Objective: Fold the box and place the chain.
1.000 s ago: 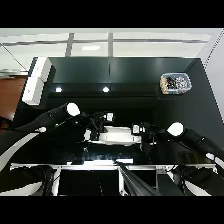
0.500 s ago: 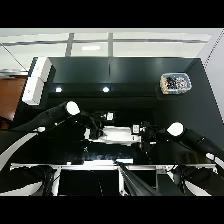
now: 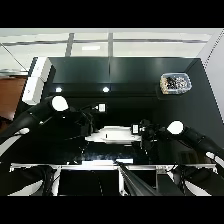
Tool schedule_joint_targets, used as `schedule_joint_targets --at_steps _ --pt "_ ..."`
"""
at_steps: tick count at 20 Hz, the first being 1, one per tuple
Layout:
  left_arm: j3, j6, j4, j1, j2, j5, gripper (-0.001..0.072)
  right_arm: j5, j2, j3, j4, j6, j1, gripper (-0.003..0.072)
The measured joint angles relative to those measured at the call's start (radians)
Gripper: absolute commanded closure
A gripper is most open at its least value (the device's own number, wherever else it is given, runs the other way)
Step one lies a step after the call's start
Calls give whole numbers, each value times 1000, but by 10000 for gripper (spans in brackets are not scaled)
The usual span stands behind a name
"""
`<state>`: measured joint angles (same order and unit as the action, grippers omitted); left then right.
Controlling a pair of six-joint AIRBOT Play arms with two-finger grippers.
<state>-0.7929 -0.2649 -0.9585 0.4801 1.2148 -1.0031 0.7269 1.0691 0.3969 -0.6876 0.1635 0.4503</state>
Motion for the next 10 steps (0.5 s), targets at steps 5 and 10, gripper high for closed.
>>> schedule_joint_targets --at_steps 5,10 --pt "3 -164 -20 7 -76 -117 681 7 0 4 2 10 0 209" --pt "52 -268 38 82 -94 -148 681 10 0 5 2 13 0 209"
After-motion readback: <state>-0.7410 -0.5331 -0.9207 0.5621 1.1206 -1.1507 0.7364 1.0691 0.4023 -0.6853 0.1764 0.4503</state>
